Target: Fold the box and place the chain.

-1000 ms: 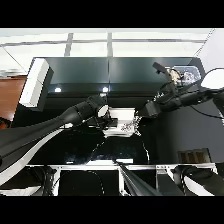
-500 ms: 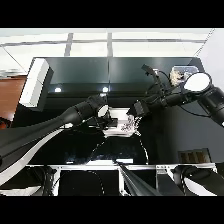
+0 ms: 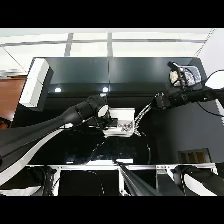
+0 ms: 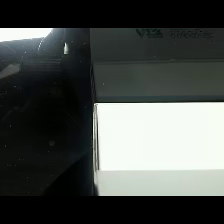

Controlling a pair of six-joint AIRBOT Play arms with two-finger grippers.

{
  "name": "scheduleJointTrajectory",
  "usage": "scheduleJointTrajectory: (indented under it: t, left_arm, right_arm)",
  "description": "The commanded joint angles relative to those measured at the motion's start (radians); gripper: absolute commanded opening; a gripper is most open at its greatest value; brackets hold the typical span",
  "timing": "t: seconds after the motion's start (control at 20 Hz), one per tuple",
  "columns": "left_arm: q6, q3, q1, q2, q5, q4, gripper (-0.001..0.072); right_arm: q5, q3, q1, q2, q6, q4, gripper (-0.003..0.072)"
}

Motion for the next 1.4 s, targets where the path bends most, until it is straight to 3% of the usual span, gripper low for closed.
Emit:
scheduleJointTrajectory:
  t: [0.0, 0.1, 0.3, 0.45, 0.85, 1.35]
  left_arm:
    - [0.000, 0.000, -0.001, 0.000, 0.000, 0.011, 0.0031]
    - [0.000, 0.000, 0.000, 0.000, 0.000, 0.018, 0.0032]
    - [0.000, 0.000, -0.001, 0.000, -0.001, 0.016, 0.0032]
    - [0.000, 0.000, -0.001, 0.000, 0.000, 0.016, 0.0032]
    - [0.000, 0.000, -0.001, 0.000, 0.000, 0.016, 0.0032]
    - [0.000, 0.000, -0.001, 0.000, 0.000, 0.014, 0.0032]
  right_arm:
    - [-0.180, -0.058, -0.003, -0.027, 0.114, -0.274, 0.0720]
    - [-0.256, -0.061, 0.050, -0.082, 0.208, -0.365, 0.0720]
    - [-0.566, -0.060, 0.120, -0.169, 0.622, -0.624, 0.0720]
    - [-0.540, -0.023, 0.155, -0.257, 0.861, -0.853, 0.0720]
    - [-0.520, 0.077, 0.160, -0.416, 0.950, -0.863, 0.0720]
    - [-0.520, 0.079, 0.143, -0.442, 0.953, -0.798, 0.0720]
